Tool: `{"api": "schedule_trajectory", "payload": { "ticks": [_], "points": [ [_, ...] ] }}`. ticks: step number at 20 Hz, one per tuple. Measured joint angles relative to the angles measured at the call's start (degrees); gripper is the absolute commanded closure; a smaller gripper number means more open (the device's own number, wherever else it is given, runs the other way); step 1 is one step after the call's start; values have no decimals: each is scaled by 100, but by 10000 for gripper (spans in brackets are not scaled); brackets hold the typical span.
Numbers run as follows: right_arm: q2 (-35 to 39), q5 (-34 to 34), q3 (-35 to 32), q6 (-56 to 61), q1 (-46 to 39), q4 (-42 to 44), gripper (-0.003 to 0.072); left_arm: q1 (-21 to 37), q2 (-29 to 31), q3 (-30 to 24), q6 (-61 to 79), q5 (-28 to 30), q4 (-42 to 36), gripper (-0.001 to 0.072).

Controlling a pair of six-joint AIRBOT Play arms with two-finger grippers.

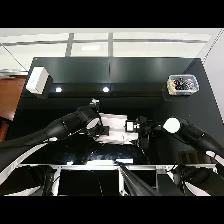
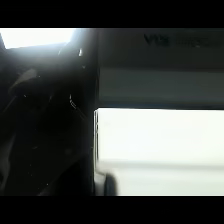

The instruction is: Fold the box and place the chain.

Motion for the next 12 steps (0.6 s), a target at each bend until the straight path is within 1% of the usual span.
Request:
{"api": "schedule_trajectory", "payload": {
  "ticks": [4,12],
  "points": [
    [4,-76,17,24,11,160,-14,11,13,-125,-37,116,-46,680],
    [-140,-96,17,-87,9,433,-7,13,13,-179,-42,192,-107,680]
  ]
}}
